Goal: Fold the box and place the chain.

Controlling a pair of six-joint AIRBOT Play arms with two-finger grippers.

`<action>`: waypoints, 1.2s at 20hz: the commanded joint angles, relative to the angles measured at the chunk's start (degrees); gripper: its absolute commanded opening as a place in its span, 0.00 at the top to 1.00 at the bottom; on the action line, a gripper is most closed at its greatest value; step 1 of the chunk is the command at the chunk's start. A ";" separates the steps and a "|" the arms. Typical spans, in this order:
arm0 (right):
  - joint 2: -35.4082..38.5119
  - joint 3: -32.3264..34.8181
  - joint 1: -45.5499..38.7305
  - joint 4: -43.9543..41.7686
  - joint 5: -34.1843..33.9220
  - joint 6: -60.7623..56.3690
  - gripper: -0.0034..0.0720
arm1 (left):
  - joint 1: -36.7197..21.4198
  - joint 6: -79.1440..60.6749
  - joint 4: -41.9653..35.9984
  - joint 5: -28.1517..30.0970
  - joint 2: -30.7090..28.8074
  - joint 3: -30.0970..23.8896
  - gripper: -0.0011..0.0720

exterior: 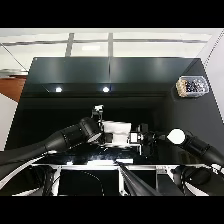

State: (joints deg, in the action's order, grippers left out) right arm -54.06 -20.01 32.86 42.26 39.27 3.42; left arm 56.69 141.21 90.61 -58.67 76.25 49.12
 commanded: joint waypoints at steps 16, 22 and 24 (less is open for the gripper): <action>-3.15 -0.02 2.25 -13.46 -2.97 -2.38 0.55 | -0.04 0.07 -1.07 1.64 1.01 -0.02 0.94; -3.15 0.02 2.25 -13.29 -4.35 -2.38 0.55 | -0.04 0.07 -1.09 1.62 1.01 -0.02 0.94; -3.17 0.02 2.25 -13.29 -4.35 -2.38 0.55 | -0.04 0.07 -1.09 1.62 1.01 -0.02 0.94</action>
State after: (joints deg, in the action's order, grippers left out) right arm -57.19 -20.01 35.03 29.12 35.46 1.04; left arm 56.69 141.38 89.54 -56.99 77.23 49.10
